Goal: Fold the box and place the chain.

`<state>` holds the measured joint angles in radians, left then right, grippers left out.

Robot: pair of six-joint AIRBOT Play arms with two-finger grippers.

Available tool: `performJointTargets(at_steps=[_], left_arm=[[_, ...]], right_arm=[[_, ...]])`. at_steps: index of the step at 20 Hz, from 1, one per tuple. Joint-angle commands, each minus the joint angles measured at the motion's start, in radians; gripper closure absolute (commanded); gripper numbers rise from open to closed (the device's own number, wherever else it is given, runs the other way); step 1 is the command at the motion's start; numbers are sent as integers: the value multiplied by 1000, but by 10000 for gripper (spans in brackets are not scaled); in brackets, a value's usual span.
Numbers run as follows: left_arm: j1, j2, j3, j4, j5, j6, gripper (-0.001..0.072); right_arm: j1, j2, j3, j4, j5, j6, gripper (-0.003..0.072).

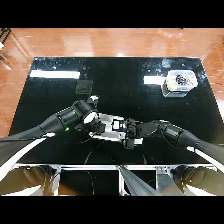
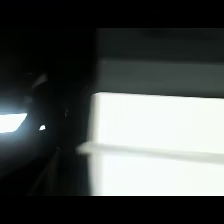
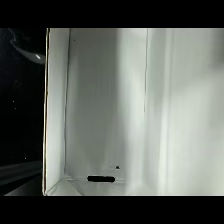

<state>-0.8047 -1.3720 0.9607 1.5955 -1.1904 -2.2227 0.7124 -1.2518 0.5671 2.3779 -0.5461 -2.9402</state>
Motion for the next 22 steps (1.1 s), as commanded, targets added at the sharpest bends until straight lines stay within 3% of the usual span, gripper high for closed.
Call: performJointTargets(at_steps=[1, 5, 9, 10, 12, 13, 22], left_arm=[[7, 2, 8, 76, -71, -3, 85], [22, 0, 6, 21, 7, 27, 94], [40, 0, -7, 3, 8, 18, 95], [40, 0, -8, 0, 10, 18, 125], [40, 0, -8, -11, 10, 18, 262], [40, 0, -11, -19, 8, 16, 276], [39, 0, -47, -64, 103, 12, 282]], right_arm=[[0, 0, 0, 0, -1, 0, 499], [0, 0, 0, 0, 0, 0, 499], [0, 0, 0, 0, 0, 0, 499], [0, 0, 0, 0, -1, 0, 499], [0, 0, 0, 0, -1, 0, 499], [0, 0, 0, 0, -1, 0, 499], [0, 0, 0, 0, -1, 0, 499]])
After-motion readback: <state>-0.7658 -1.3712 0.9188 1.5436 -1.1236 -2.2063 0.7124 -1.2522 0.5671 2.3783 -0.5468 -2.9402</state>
